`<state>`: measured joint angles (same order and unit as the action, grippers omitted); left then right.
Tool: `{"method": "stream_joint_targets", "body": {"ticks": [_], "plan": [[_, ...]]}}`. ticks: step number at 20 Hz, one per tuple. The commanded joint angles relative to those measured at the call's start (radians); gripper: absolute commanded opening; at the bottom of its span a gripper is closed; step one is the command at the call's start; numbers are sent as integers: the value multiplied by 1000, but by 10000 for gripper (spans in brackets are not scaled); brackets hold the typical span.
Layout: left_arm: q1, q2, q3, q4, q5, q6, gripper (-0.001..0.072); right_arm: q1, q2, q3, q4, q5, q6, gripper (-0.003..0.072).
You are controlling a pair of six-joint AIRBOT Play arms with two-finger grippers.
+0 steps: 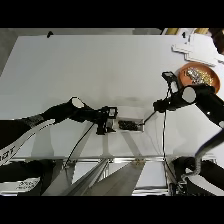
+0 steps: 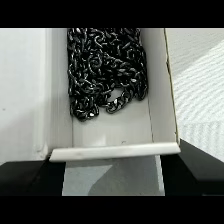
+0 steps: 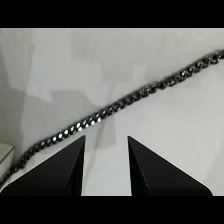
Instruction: Fold the box and place the chain.
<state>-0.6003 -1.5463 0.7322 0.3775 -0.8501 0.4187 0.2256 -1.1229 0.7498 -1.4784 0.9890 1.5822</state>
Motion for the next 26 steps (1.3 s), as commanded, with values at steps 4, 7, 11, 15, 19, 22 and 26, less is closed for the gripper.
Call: {"method": "stream_joint_targets", "body": {"ticks": [4,7,11,15,19,22,26], "plan": [[0,0,0,0,0,0,206,-2,-78,-5,-7,-49,-20,310],[0,0,0,0,0,0,206,-2,-112,-5,-7,-57,-20,310],[0,0,0,0,0,0,206,-2,-146,-5,-10,-61,-20,310],[0,0,0,0,0,0,206,-2,-171,-5,-11,-55,-21,191],[0,0,0,0,0,0,206,-2,-171,-5,-16,-75,-21,150],[0,0,0,0,0,0,206,-2,-171,-5,-18,-89,-20,149],[0,0,0,0,0,0,206,-2,-171,-5,-18,-90,-21,31]]}}
